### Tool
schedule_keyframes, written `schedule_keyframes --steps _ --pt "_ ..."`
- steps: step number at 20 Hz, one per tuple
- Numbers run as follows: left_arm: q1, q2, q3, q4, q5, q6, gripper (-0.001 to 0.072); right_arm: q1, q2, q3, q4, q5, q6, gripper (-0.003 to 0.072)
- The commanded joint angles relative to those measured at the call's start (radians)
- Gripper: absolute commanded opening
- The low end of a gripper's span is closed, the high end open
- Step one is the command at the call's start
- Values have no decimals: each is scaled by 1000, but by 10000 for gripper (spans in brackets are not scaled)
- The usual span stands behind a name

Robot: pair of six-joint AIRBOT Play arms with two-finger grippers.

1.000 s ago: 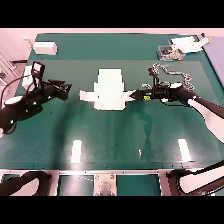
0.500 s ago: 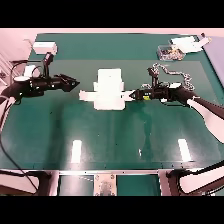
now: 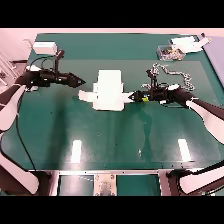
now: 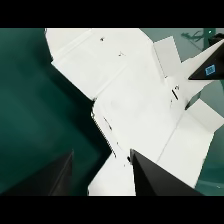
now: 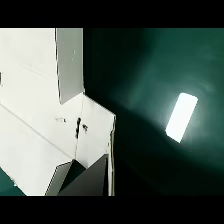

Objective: Fold the box and place the chain.

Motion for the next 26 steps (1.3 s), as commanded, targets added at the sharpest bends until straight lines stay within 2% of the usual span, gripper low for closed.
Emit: schedule_keyframes --steps 1,4,10,15,16,19,26 --pt "-54 -74 124 67 7 -76 421 12 1 -1 2 -5 -19 5" --pt "-72 -138 203 74 -21 -106 429 12 4 0 3 -5 -35 5" --pt "-79 -224 283 59 -56 -119 429 12 6 1 3 -7 -38 5" --pt "-94 -253 285 5 -118 -75 431 12 6 1 3 -7 -42 6" --pt "-102 -254 285 8 -113 -65 481 12 6 1 3 -7 -42 6" --pt "-116 -254 285 5 -75 -49 479 12 6 1 3 -7 -45 6" --pt "-116 -254 285 3 -80 -49 478 12 6 1 3 -4 -45 6"
